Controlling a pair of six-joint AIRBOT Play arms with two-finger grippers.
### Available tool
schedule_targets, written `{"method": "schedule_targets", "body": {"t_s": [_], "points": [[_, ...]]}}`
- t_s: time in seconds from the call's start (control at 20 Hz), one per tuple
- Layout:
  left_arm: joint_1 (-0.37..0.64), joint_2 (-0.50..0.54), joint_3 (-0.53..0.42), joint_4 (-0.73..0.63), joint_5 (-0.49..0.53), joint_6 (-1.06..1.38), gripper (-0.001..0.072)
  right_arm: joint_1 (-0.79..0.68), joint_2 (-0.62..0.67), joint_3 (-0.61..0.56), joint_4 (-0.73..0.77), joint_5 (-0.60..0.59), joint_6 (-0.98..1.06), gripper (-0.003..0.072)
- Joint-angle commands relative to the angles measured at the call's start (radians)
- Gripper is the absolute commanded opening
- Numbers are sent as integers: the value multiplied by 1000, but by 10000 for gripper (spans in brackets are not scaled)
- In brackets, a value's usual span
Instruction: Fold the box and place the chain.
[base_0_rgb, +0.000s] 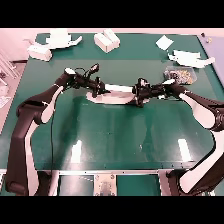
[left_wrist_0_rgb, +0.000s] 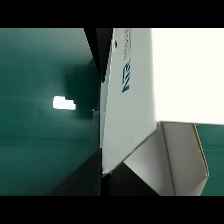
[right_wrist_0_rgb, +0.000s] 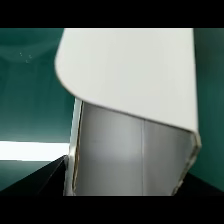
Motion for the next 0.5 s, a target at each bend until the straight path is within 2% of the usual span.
{"method": "schedule_targets", "body": {"t_s": [0.0,0.45], "points": [[0,-1,0,0,-2,0,21,-1,0,0,-18,-1,-5,580],[0,-1,0,0,-2,0,21,2,-3,1,-19,-1,-65,580]]}}
